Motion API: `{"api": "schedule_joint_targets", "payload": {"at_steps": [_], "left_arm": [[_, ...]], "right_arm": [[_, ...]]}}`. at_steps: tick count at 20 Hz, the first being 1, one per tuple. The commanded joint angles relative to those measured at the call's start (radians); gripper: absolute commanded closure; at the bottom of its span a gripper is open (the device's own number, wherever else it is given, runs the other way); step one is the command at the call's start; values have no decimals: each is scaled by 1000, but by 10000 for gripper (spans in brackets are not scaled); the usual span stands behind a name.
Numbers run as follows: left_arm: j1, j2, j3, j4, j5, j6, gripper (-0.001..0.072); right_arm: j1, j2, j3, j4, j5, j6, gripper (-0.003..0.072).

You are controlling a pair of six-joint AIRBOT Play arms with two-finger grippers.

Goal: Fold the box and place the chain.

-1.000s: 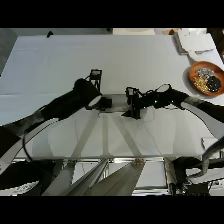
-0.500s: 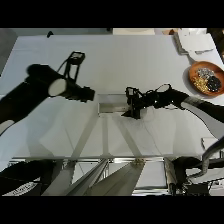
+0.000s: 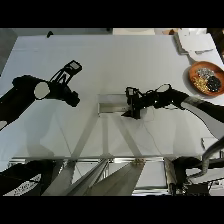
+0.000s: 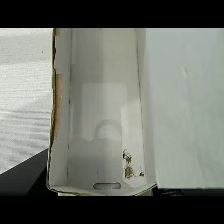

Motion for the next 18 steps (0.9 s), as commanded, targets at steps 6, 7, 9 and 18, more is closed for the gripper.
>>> {"api": "schedule_joint_targets", "payload": {"at_steps": [6, 7, 9, 18], "left_arm": [[219, -56, -18, -775, 0, 883, 355], [238, -68, -18, -806, -13, 968, 211], [247, -105, -18, -829, -46, 1069, 127], [197, -347, -18, -968, -234, 1534, 10]], "right_arm": [[0, 0, 0, 0, 0, 0, 223], [0, 0, 1, 0, 0, 0, 223], [0, 0, 0, 0, 0, 0, 223], [0, 0, 0, 0, 0, 0, 223]]}}
